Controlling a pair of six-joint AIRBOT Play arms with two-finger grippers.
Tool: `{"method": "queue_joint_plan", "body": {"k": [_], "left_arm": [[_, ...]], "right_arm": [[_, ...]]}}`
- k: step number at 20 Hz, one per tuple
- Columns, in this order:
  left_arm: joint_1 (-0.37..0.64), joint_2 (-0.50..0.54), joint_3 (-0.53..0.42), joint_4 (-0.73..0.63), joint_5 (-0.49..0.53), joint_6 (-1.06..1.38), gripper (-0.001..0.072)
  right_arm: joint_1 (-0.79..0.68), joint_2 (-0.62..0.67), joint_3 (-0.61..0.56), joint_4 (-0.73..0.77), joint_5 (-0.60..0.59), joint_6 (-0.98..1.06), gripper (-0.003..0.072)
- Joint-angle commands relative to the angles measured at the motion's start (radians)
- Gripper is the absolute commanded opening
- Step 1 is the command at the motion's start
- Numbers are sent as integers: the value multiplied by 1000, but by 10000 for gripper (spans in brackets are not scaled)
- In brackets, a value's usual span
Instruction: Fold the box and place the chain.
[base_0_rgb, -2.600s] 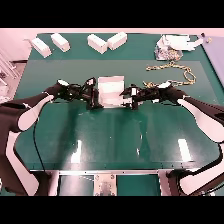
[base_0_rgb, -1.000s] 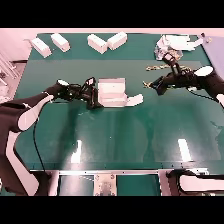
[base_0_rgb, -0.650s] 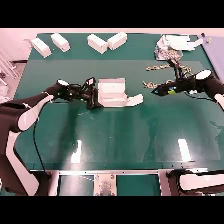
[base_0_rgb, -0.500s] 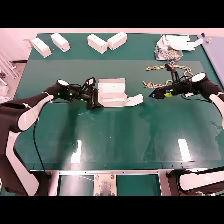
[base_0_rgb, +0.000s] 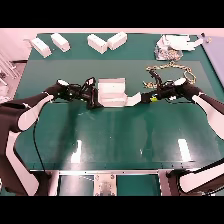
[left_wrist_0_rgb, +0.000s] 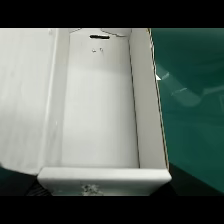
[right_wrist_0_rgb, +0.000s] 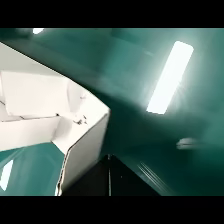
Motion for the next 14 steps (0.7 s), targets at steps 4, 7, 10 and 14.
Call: {"method": "queue_joint_plan", "body": {"k": [4,7,10,14], "left_arm": [[1,1,1,0,0,0,533],[1,0,1,0,0,0,533],[1,0,1,0,0,0,534],[1,0,1,0,0,0,533]], "right_arm": [[65,6,60,44,14,-14,6],[77,26,75,47,45,-12,6],[81,45,76,48,52,1,6],[95,50,83,41,51,6,106]]}}
